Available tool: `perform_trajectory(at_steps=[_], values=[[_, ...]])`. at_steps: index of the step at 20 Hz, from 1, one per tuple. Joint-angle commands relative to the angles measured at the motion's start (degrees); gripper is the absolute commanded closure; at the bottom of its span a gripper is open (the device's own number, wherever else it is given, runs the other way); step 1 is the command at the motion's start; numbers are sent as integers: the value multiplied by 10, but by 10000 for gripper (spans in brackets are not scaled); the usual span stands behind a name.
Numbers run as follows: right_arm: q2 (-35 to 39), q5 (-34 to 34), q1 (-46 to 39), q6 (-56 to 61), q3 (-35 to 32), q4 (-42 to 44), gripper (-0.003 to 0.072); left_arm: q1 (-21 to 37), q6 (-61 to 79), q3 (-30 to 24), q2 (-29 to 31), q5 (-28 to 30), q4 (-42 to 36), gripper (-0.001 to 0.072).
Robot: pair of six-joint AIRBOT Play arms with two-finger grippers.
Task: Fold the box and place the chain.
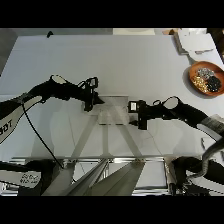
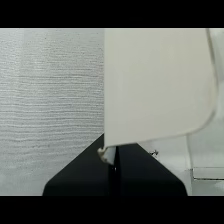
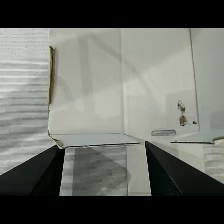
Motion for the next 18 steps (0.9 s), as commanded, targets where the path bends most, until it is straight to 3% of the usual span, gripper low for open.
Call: perform_trajectory(at_steps=[1, 8, 18], values=[[-6, -14, 1, -7, 0, 14, 146, 0, 0, 0, 0, 0, 0, 695], [-10, -12, 1, -17, 0, 50, 146, 0, 0, 0, 0, 0, 0, 695], [19, -20, 0, 104, 0, 40, 147, 0, 0, 0, 0, 0, 0, 695]])
